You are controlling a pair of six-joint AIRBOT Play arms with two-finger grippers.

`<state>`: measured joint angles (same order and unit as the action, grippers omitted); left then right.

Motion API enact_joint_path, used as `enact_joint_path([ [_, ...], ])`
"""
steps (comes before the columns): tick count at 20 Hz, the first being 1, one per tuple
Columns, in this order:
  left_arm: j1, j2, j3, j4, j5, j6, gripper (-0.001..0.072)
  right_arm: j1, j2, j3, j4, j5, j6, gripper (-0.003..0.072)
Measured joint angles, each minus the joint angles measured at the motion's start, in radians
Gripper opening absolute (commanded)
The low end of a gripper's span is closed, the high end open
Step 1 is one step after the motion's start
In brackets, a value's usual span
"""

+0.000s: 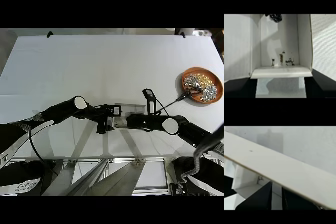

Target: Fold the box and place the chain.

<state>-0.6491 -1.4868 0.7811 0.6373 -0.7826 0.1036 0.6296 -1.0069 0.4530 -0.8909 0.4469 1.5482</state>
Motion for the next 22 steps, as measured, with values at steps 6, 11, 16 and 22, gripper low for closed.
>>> enact_joint_path([
  [6,0.000,0.000,0.000,0.000,0.000,0.000,0.0252,-0.016,0.195,0.000,-0.062,0.067,-0.042,0.0121],
  [11,0.000,0.000,0.000,0.000,0.000,0.000,0.0252,-0.202,0.433,0.000,-0.324,0.259,0.127,0.0137],
  [16,0.000,0.000,0.000,0.000,0.000,0.000,0.0252,-0.577,0.486,0.000,-0.583,0.409,0.246,0.0353],
  [22,0.000,0.000,0.000,0.000,0.000,0.000,0.0252,-0.864,0.270,0.006,-0.652,0.288,0.239,0.0343],
])
